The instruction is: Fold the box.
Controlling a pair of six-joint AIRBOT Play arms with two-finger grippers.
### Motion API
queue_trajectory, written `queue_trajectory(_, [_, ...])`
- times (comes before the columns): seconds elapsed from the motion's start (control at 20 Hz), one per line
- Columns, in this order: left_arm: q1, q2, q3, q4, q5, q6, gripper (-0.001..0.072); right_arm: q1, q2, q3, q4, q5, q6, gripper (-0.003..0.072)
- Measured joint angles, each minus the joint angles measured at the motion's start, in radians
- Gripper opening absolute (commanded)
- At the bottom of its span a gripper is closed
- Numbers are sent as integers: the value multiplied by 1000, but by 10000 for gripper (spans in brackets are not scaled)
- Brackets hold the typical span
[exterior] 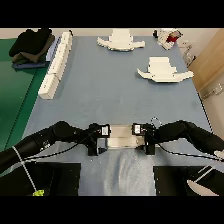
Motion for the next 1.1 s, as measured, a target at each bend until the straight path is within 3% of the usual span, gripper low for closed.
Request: queue_trajectory(1.1, [-40, -149, 0, -159, 93, 159, 696, 0, 0, 0, 0, 0, 0, 470])
